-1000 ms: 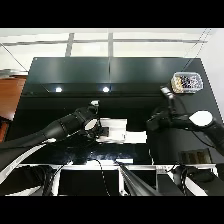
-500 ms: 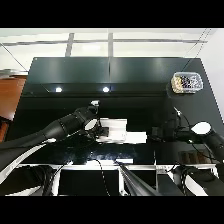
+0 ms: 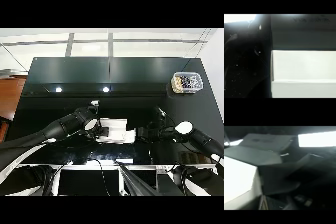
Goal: Fold the box and place the chain.
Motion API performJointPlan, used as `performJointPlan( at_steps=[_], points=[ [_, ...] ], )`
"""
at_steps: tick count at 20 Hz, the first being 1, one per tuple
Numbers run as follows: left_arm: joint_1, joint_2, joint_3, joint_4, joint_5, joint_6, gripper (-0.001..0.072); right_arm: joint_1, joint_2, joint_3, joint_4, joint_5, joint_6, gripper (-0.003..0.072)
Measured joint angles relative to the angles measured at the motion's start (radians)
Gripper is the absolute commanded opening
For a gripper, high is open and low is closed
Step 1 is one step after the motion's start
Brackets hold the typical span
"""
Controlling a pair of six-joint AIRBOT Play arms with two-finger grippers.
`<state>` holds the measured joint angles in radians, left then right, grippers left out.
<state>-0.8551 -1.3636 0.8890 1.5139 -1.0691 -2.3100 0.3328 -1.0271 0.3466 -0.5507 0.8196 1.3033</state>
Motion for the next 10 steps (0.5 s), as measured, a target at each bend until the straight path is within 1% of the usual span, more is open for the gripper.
performJointPlan(
  at_steps=[2, 6, 10],
  points=[
    [0.0, 0.0, 0.0, 0.0, 0.0, 0.0, 0.0027, 0.014, -0.004, 0.026, 0.003, 0.019, -0.013, 0.0605],
    [0.0, 0.0, 0.0, 0.0, 0.0, 0.0, 0.0027, 0.026, -0.007, 0.071, 0.012, 0.07, -0.032, 0.0602],
    [0.0, 0.0, 0.0, 0.001, 0.0, 0.0, 0.0027, 0.029, -0.008, 0.09, 0.016, 0.094, -0.027, 0.0602]
  ],
)
